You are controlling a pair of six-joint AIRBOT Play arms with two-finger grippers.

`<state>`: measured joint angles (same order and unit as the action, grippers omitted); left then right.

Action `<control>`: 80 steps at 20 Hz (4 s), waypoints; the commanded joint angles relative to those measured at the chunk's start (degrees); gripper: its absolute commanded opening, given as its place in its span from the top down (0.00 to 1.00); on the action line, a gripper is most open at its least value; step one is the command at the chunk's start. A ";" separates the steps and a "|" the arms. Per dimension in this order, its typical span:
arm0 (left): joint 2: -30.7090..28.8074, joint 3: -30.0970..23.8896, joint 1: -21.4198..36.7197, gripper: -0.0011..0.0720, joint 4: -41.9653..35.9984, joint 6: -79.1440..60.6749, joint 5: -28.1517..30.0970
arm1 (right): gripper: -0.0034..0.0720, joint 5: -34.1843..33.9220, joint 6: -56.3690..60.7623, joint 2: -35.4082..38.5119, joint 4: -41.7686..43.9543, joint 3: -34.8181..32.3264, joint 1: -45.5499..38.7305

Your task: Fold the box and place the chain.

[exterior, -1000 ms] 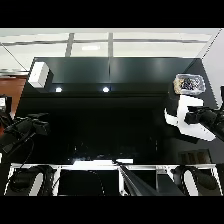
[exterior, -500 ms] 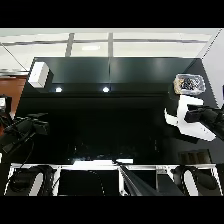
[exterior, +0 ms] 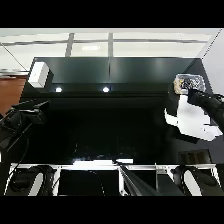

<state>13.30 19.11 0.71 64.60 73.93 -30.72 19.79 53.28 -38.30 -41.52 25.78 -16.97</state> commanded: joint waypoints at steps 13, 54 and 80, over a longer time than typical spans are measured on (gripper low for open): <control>4.28 0.00 -0.02 0.03 -2.82 0.02 -9.22 | 0.00 45.57 8.48 -35.26 -33.35 26.75 -39.85; 74.23 30.38 -9.77 0.04 -37.73 -19.96 -35.87 | 0.94 18.25 -25.79 -10.01 37.22 -11.91 25.42; 79.80 37.31 -13.33 0.96 -33.16 -41.57 -46.12 | 0.03 24.61 -25.73 -9.99 10.54 -0.42 19.69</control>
<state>94.96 56.55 -12.45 31.03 33.04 -79.11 39.05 27.64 -48.34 -16.27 19.35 4.82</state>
